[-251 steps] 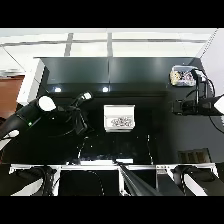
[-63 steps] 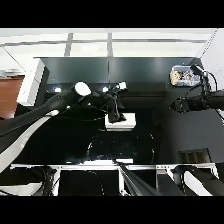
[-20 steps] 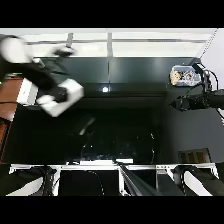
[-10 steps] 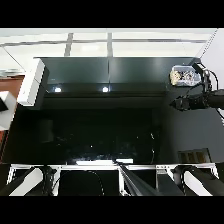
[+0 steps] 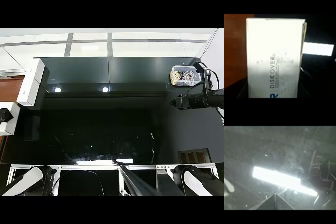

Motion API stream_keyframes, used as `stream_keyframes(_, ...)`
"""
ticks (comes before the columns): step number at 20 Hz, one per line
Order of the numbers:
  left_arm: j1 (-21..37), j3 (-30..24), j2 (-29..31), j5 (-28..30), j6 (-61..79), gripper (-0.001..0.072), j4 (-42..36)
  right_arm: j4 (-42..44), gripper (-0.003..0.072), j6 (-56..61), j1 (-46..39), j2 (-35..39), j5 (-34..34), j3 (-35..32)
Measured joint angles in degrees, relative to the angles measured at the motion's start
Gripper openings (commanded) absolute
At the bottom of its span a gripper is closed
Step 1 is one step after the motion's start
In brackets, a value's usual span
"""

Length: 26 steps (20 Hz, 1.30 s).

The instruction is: Fold the box and place the chain.

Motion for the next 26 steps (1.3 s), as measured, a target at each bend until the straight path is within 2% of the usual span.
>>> stream_keyframes(6, -0.3, -1.1, -6.3, 5.1, 4.7, 0.0352, -6.2, 0.1, 0.0012, 3.1, 0.0, 0.0, -0.5, 0.0)
stream_keyframes(7, -0.7, -1.1, -7.1, 6.2, 5.0, 0.0373, -6.7, 0.1, 0.0012, 3.6, 0.0, 0.0, -0.5, 0.0)
stream_keyframes(8, -1.2, -1.1, -7.7, 6.6, 5.3, 0.0624, -7.0, 0.1, 0.0012, 3.8, 0.0, 0.0, -0.5, 0.0)
stream_keyframes(9, -1.8, -1.1, -8.3, 7.0, 5.5, 0.0718, -7.3, 0.1, 0.0012, 4.1, 0.0, 0.0, -0.5, 0.0)
stream_keyframes(12, -3.6, 1.3, -9.2, 8.2, 3.7, 0.0718, -7.6, 0.1, 0.0012, 4.6, 0.0, 0.0, -0.3, 0.0)
stream_keyframes(15, -6.2, 9.4, -9.5, 6.4, -0.5, 0.0713, -9.1, 0.1, 0.0012, 4.8, 0.0, 0.0, -0.4, 0.0)
stream_keyframes(16, -7.4, 12.9, -9.6, 5.4, -1.7, 0.0672, -10.3, 0.1, 0.0012, 4.8, 0.1, 0.0, -0.6, 0.0)
stream_keyframes(17, -9.0, 16.9, -9.6, 4.2, -3.3, 0.0474, -11.8, 0.1, 0.0012, 4.8, 0.3, 0.0, -0.8, 0.0)
stream_keyframes(18, -10.5, 20.6, -9.6, 2.9, -5.1, 0.019, -13.1, 0.1, 0.0012, 4.9, 0.6, 0.0, -1.2, 0.0)
stream_keyframes(19, -12.4, 24.4, -9.6, 1.4, -7.4, 0.002, -14.6, 0.1, 0.0012, 4.9, 1.2, 0.0, -1.6, 0.0)
stream_keyframes(21, -16.7, 29.7, -9.5, -2.0, -11.6, 0.0019, -17.9, 0.1, 0.0012, 4.8, 2.8, 0.0, -2.7, 0.0)
stream_keyframes(23, -23.3, 31.4, -9.2, -5.0, -15.2, 0.0019, -20.1, 0.1, 0.0012, 3.7, 5.1, 0.0, -5.1, -0.3)
stream_keyframes(25, -32.3, 28.6, -8.5, -5.1, -17.9, 0.002, -19.1, 0.0, 0.0012, 2.1, 7.3, 0.0, -9.9, -1.8)
stream_keyframes(26, -37.4, 25.4, -7.9, -3.4, -19.7, 0.002, -17.2, 0.0, 0.0012, 1.7, 8.1, 0.0, -13.0, -3.0)
